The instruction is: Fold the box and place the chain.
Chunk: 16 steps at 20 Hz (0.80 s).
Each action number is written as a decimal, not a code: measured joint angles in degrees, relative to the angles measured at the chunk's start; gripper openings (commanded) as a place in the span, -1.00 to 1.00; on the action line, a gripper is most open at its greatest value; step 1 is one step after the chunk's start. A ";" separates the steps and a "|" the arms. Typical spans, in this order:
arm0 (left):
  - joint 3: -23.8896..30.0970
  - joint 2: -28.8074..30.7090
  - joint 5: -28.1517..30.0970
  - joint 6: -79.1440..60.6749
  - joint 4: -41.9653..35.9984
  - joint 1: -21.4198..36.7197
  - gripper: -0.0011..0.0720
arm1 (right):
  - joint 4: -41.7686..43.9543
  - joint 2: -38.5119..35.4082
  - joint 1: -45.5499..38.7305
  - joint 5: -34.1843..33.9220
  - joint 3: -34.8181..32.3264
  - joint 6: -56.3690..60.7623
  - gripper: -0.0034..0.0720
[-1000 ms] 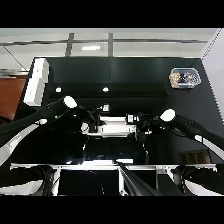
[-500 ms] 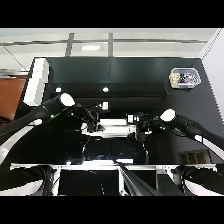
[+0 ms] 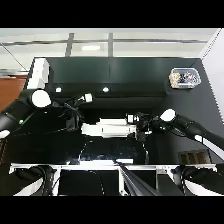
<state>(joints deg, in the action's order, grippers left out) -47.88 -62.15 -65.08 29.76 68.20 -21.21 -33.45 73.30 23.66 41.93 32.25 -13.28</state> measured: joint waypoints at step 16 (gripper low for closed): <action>9.11 0.20 30.84 2.95 -31.56 -9.64 -0.89 | -0.04 0.00 0.00 0.04 0.00 0.00 0.34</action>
<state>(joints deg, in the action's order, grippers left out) -38.76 -61.95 -34.24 32.71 36.64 -30.85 -33.50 73.30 23.66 41.98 32.25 -13.28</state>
